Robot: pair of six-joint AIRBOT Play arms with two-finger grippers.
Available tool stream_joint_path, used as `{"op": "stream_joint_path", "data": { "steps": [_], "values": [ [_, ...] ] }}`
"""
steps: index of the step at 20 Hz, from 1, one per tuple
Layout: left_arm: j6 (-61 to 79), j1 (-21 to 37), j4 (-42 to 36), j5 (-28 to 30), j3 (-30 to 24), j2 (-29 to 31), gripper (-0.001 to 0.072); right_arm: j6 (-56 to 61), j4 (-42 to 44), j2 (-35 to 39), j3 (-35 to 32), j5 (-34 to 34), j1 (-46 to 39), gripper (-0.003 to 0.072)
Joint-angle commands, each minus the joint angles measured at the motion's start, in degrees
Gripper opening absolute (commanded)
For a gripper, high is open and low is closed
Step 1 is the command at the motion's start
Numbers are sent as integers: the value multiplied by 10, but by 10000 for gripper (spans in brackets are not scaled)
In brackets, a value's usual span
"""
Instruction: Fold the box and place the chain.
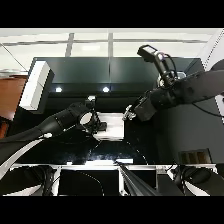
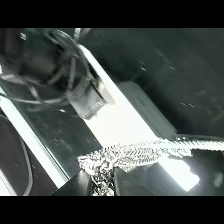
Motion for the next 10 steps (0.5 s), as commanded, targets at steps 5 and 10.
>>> {"op": "stream_joint_path", "data": {
  "steps": [5, 10],
  "values": [
    [0, 0, 0, 1, 0, 0, 29, 2, 37, -45, -22, 80, 58, 24],
    [0, 1, 0, 1, 0, 0, 29, 3, 22, -76, -22, 97, 64, 25]
  ]
}}
